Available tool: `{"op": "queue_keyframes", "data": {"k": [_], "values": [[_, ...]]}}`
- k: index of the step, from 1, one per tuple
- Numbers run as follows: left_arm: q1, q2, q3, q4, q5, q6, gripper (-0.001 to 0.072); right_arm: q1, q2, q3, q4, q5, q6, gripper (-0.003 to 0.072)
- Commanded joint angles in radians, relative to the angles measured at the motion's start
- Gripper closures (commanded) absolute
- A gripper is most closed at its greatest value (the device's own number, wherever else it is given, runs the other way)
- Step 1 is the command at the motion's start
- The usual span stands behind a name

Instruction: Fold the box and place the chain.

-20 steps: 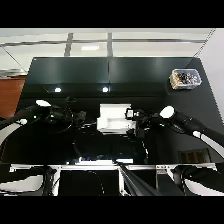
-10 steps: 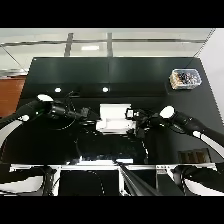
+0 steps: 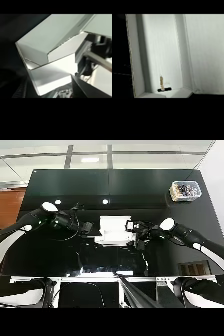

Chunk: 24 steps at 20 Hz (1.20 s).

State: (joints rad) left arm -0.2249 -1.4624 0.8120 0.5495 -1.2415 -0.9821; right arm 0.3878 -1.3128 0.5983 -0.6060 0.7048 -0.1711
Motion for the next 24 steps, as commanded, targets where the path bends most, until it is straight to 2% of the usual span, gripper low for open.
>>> {"op": "queue_keyframes", "data": {"k": [1, 4, 10, 17, 20, 22, 24], "values": [[-0.07, 0.001, 0.063, 0.076, 0.061, -0.097, 0.0113, 0.001, -0.001, 0.001, 0.001, -0.003, 0.003, 0.0434], [-0.134, 0.001, 0.102, 0.127, 0.117, -0.217, 0.0113, 0.001, -0.001, 0.001, 0.001, -0.003, 0.003, 0.0434], [-0.245, 0.001, 0.161, 0.369, 0.173, -0.501, 0.0113, 0.001, -0.001, 0.001, 0.002, -0.003, 0.003, 0.0434], [-0.388, 0.0, 0.166, 0.626, 0.288, -0.805, 0.0113, 0.001, -0.001, 0.001, 0.003, -0.011, 0.01, 0.0434], [-0.437, -0.01, 0.173, 0.737, 0.27, -0.896, 0.0113, 0.001, -0.001, 0.001, 0.003, -0.01, 0.01, 0.0434], [-0.472, -0.035, 0.216, 0.816, 0.208, -0.945, 0.0113, 0.001, -0.001, 0.001, 0.003, -0.011, 0.01, 0.0434], [-0.507, -0.054, 0.265, 0.882, 0.193, -0.994, 0.0113, 0.001, -0.001, 0.001, 0.003, -0.01, 0.01, 0.0434]]}}
